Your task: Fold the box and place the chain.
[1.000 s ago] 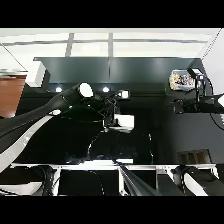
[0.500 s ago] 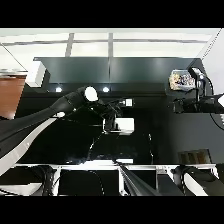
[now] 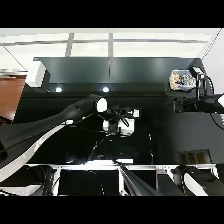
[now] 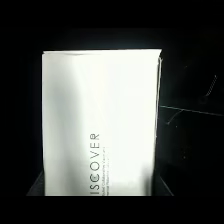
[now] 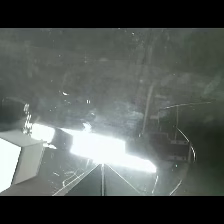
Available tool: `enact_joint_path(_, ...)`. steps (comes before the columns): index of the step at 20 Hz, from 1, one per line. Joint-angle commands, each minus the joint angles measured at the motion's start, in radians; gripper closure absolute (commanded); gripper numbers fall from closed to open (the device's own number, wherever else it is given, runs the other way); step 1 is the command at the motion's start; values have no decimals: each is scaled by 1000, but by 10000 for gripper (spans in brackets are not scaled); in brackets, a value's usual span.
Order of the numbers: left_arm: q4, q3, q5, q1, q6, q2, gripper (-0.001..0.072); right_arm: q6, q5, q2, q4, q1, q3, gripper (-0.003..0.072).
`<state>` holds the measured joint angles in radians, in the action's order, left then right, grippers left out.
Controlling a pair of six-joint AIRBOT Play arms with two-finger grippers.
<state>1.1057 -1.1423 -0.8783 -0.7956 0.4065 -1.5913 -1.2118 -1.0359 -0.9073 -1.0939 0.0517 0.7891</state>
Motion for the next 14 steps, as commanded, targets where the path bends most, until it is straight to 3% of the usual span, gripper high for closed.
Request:
enact_joint_path(1, 99, 1, -66, -12, 71, -1, 542, 0, 5, 1, 0, 0, -1, 674)
enact_joint_path(2, 103, 1, -105, -3, 78, 5, 627, 0, 5, 1, 0, 0, -1, 674)
enact_joint_path(3, 108, 1, -135, 11, 116, 13, 642, 0, 4, 1, 0, 0, -1, 674)
enact_joint_path(7, 181, 1, -226, 138, 331, 79, 643, 0, 5, 1, 0, 0, -1, 674)
enact_joint_path(8, 188, 1, -252, 182, 370, 105, 680, 0, 5, 1, 0, 0, -1, 674)
enact_joint_path(14, 196, 2, -394, 504, 556, 279, 681, 0, 9, 1, -3, 0, -1, 674)
